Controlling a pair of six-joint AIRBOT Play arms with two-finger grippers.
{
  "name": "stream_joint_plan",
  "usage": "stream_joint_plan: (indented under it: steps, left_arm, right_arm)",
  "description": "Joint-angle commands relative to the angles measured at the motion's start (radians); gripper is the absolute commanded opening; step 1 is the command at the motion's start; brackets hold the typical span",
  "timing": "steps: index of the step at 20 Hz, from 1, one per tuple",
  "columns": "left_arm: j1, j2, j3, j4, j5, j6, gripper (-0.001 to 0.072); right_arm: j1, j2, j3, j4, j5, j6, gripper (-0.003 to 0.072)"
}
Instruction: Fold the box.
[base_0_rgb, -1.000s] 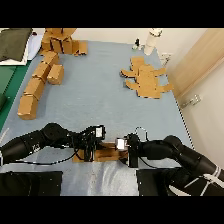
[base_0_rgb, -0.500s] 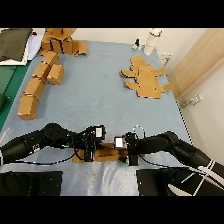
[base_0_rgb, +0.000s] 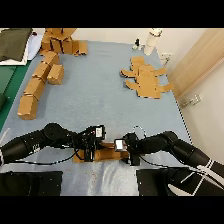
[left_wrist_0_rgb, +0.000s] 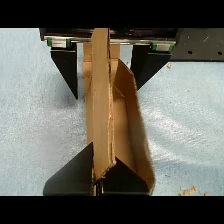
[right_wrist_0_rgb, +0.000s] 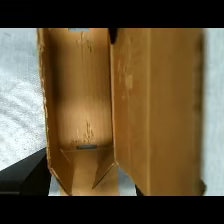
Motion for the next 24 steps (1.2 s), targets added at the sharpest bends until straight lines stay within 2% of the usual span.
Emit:
stream_joint_plan:
  steps: [1,3,4,5,19,21,23,24]
  left_arm:
    - [0.000,0.000,-0.001,0.001,0.000,0.000,0.0012]
    - [0.000,0.000,-0.001,0.001,0.000,0.000,0.0012]
    - [0.000,0.000,-0.001,0.001,0.000,0.000,0.0012]
    - [0.000,0.000,0.000,0.001,0.000,0.000,0.0012]
    - [0.000,0.000,-0.001,0.001,0.000,0.000,0.0012]
    - [0.000,0.000,-0.001,0.001,0.000,0.000,0.0012]
    - [0.000,0.000,0.000,0.001,0.000,0.000,0.0012]
    - [0.000,0.000,-0.001,0.001,0.000,0.000,0.0012]
  right_arm:
    - [0.000,-0.008,-0.001,0.009,-0.007,-0.006,0.0706]
    - [0.000,-0.009,0.000,0.029,-0.003,-0.021,0.0689]
    - [0.000,-0.011,0.000,0.050,-0.003,-0.041,0.0648]
    - [0.000,-0.013,0.000,0.065,0.000,-0.053,0.0642]
    - [0.000,-0.011,-0.044,0.130,0.060,-0.092,0.0643]
    - [0.000,-0.011,-0.044,0.132,0.058,-0.092,0.0567]
    - [0.000,-0.011,-0.044,0.132,0.056,-0.092,0.0564]
    - [0.000,-0.011,-0.044,0.132,0.053,-0.093,0.0518]
